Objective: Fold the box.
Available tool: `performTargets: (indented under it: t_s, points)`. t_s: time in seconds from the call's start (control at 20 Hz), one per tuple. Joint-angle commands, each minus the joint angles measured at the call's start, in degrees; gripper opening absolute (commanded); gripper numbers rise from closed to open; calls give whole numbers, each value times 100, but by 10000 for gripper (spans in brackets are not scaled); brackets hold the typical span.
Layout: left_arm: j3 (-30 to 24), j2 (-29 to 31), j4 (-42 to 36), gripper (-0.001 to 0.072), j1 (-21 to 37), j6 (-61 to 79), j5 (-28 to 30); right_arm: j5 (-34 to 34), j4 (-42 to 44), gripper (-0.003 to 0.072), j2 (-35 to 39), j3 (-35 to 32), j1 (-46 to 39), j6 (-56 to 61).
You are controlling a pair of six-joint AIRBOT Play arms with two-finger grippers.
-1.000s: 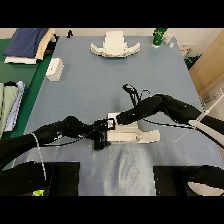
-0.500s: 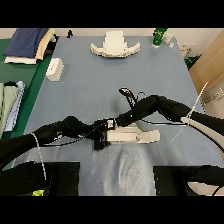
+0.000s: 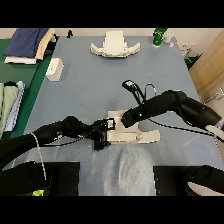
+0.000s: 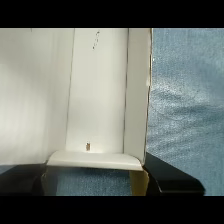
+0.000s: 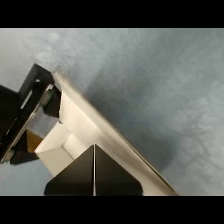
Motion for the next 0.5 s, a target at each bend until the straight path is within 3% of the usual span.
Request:
performTargets:
  t_s: [0.0,0.2,0.25,0.3,0.35,0.45]
  points:
    - [2,-4,2,444,2,0,2,-323,-339,1,1025,-337,4,-129]
    - [2,-4,2,444,2,0,0,-960,-466,2,2035,-1274,4,-1143]
    - [2,-4,0,444,2,0,0,-1019,-625,98,2144,-1478,4,-1373]
    - [2,-4,2,444,2,0,2,-1023,-833,287,2186,-1676,4,-1805]
    - [2,-4,0,444,2,0,0,-1019,-1043,407,2170,-1832,4,-2328]
    - [2,-4,0,444,2,0,0,-876,-1368,452,2159,-2090,7,-3425]
